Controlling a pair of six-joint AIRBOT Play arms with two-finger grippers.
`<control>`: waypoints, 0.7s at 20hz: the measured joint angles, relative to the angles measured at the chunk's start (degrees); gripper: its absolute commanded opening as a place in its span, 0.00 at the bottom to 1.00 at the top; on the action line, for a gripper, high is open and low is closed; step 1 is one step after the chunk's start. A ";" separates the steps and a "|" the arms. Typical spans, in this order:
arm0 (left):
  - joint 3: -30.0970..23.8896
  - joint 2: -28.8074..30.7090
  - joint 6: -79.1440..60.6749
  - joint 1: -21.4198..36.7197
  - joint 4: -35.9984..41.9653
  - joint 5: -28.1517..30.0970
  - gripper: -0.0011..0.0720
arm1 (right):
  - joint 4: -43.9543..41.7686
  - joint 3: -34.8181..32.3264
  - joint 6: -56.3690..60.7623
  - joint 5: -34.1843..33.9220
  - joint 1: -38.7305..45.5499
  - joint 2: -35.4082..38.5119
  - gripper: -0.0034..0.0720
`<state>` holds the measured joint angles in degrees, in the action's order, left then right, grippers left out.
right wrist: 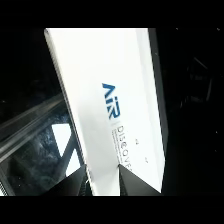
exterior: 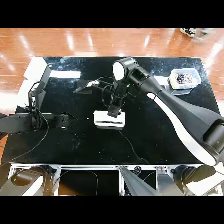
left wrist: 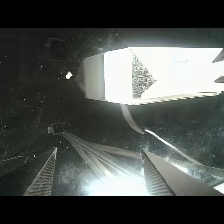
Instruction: Fold the box and place the chain.
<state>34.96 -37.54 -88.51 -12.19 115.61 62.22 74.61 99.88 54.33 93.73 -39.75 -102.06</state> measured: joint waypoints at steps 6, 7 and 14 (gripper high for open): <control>0.00 0.00 0.00 0.00 -0.07 0.00 0.88 | -0.59 0.00 0.15 0.63 -0.17 -0.13 0.08; 0.00 0.00 0.00 0.00 -0.04 0.00 0.88 | -0.61 0.00 0.20 0.72 -0.20 -0.13 0.08; 0.00 0.00 0.00 0.00 -0.04 0.02 0.88 | -0.61 0.00 0.28 1.14 -0.24 -0.13 0.09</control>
